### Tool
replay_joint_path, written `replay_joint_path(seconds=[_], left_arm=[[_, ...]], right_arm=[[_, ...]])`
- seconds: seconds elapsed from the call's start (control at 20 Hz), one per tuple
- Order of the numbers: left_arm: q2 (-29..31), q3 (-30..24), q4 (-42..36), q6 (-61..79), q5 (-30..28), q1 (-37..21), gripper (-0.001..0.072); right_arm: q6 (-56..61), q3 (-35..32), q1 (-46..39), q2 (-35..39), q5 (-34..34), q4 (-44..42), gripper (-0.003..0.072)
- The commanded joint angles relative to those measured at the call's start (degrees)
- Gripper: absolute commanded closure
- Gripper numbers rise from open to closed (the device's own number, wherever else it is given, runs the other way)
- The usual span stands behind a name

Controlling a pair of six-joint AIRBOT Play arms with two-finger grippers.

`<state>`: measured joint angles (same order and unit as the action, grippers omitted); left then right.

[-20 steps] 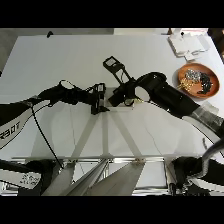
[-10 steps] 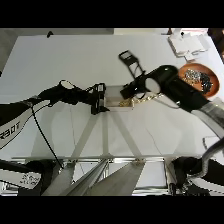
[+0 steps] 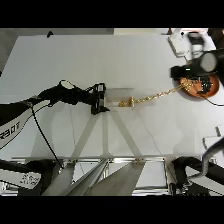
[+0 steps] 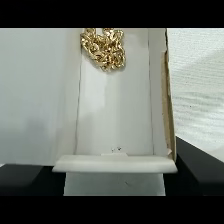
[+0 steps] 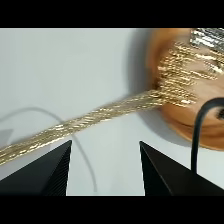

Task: Fold the box and place the chain.

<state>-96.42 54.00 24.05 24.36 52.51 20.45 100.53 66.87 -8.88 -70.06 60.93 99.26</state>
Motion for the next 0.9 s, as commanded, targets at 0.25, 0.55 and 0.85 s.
replay_joint_path(seconds=[0.25, 0.55, 0.85], left_arm=[[0.02, 0.04, 0.0, 0.0, 0.0, 0.0, 0.0537], [0.02, 0.04, 0.0, 0.0, 0.0, 0.0, 0.0537], [0.02, 0.04, 0.0, 0.0, 0.0, 0.0, 0.0537]], right_arm=[[2.29, 0.04, -19.02, -7.63, -6.97, -9.05, 0.0119], [7.26, 2.64, -19.04, -21.16, -11.26, -16.92, 0.0119], [8.83, 6.95, -18.93, -27.21, -12.94, -18.23, 0.014]])
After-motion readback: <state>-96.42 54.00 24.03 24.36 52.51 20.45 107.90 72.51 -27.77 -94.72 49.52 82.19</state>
